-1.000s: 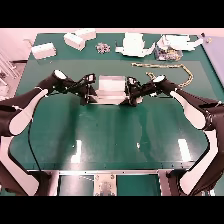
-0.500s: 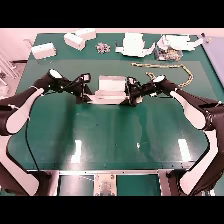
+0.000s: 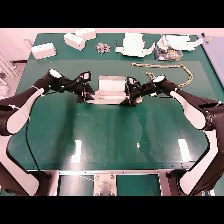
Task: Fold the box and place the chain.
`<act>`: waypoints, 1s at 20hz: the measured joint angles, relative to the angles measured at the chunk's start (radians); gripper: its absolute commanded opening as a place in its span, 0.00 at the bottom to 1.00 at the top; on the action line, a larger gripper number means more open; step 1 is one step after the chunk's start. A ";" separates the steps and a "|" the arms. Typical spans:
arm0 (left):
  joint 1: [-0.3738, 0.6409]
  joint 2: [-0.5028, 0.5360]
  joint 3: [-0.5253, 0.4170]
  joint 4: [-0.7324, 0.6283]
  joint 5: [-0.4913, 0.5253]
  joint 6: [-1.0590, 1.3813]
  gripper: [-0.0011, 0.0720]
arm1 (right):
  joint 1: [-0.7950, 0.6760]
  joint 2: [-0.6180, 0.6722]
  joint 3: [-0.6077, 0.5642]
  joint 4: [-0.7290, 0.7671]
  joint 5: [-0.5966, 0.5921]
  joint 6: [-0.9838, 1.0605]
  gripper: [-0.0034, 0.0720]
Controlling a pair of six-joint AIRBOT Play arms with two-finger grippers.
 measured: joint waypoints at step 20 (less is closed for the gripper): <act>-0.001 -0.002 -0.001 0.019 0.009 0.011 0.60 | 0.000 0.000 0.000 0.000 0.000 0.000 0.82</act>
